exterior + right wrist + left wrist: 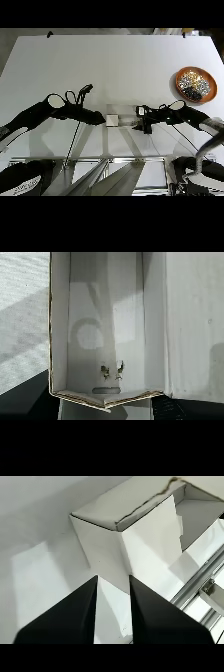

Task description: Fold the box and place the chain.

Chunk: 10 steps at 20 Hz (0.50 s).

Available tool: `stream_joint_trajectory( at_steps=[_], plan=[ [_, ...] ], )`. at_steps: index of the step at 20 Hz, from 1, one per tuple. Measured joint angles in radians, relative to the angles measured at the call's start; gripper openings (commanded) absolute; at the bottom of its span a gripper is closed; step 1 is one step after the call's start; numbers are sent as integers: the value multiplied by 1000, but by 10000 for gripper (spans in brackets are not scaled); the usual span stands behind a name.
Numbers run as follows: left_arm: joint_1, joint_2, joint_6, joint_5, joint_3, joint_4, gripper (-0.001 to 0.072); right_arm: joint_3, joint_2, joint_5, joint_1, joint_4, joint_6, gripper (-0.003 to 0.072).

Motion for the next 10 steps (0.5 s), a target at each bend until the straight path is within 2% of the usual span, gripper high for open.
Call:
stream_joint_trajectory(
  at_steps=[10],
  plan=[
    [-61, -5, -34, 62, 18, -6, 290, 0, 0, 0, 0, 0, 0, 379]
  ],
)
